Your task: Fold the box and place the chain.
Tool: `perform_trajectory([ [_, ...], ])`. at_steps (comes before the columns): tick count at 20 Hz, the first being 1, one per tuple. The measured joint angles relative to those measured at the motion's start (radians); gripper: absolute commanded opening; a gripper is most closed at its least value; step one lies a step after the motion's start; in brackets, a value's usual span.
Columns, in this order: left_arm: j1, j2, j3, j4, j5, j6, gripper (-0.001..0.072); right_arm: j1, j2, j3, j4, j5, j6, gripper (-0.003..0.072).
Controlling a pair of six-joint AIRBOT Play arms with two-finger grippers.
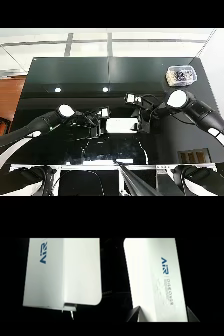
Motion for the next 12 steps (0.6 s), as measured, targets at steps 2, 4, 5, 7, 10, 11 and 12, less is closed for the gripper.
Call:
perform_trajectory([
  [2, 0.000, 0.000, 0.000, 0.000, 0.000, -0.003, 0.0360, 0.008, 0.001, -0.005, -0.003, -0.028, -0.012, 0.0395],
  [4, 0.000, 0.000, 0.000, 0.000, -0.001, -0.004, 0.0360, 0.013, 0.001, -0.009, -0.006, -0.043, -0.019, 0.0260],
  [5, 0.000, 0.000, 0.000, 0.000, -0.001, -0.003, 0.0360, 0.014, 0.003, -0.009, -0.006, -0.051, -0.020, 0.0261],
  [7, 0.000, 0.000, 0.000, 0.000, -0.002, -0.003, 0.0360, 0.015, 0.007, -0.010, -0.008, -0.056, -0.021, 0.0260],
  [10, 0.000, 0.000, 0.000, 0.000, -0.002, -0.002, 0.0360, 0.016, 0.009, -0.011, -0.009, -0.041, -0.021, 0.0261],
  [11, 0.000, 0.000, 0.000, 0.000, -0.002, 0.001, 0.0360, 0.017, 0.009, -0.011, -0.009, -0.029, -0.019, 0.0260],
  [12, 0.000, 0.000, 0.000, 0.000, -0.002, 0.000, 0.0360, 0.017, 0.010, -0.012, -0.010, -0.019, -0.017, 0.0261],
])
